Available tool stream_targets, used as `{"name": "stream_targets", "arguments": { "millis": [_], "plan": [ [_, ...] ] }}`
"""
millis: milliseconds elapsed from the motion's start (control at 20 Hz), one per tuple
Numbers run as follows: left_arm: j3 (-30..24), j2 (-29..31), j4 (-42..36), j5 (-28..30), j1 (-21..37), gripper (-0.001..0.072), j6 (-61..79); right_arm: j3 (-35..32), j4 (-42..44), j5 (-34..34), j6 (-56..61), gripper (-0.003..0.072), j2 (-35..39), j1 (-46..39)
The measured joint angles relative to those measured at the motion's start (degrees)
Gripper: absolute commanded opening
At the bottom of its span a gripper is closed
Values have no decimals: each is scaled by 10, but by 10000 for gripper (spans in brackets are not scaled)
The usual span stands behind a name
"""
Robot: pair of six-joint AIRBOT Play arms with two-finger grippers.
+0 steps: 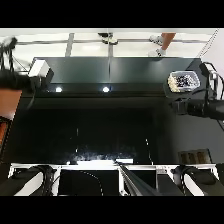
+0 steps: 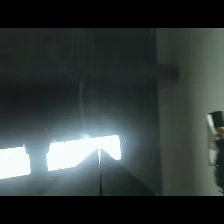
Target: Fold the box and place the chain.
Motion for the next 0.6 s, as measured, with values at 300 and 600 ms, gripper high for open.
{"name": "stream_targets", "arguments": {
  "millis": [300,600],
  "plan": [
    [-204,174,2,71,-7,25,25,-115,-73,-129,41,14,31,0],
    [-238,206,-3,70,-7,25,32,-136,-88,-155,49,14,35,0]
  ]
}}
